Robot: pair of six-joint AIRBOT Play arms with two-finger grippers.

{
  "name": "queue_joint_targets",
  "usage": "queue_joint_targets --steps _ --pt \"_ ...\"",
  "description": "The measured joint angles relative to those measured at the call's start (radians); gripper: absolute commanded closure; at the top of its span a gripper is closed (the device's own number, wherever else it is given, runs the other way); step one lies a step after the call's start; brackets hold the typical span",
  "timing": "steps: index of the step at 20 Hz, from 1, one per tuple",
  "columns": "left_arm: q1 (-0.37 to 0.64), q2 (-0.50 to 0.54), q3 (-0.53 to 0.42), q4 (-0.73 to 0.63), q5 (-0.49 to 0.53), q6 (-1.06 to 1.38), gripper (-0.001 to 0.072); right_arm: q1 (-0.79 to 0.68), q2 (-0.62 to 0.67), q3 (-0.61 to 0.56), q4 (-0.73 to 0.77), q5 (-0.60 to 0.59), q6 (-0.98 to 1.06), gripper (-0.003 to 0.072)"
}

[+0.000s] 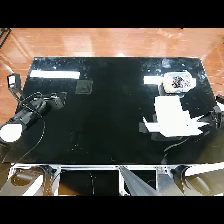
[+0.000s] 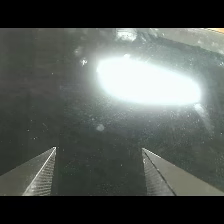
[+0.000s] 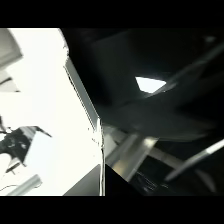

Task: Fold the box and place the chain.

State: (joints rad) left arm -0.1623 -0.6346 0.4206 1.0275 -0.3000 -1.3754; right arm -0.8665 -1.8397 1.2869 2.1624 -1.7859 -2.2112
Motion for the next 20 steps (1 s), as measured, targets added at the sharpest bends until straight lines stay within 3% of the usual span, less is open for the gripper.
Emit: queue_joint_targets --steps 4,9,15,20 --pt "0.0 0.0 0.0 -0.025 0.001 -0.01 0.0081 0.038 0.082 -0.096 0.104 -0.013 -0.013 0.067" --pt "0.0 0.0 0.0 -0.042 -0.058 -0.019 0.0081 0.159 0.332 -0.286 0.217 0.06 -0.008 0.067" --pt "0.0 -0.001 0.0 -0.083 -0.2 -0.02 0.0081 0.538 0.711 -0.619 0.364 0.399 0.1 0.0669" --pt "0.036 -0.021 0.005 -0.092 -0.338 -0.051 0.0081 0.993 0.845 -0.743 0.441 0.776 0.201 0.067"
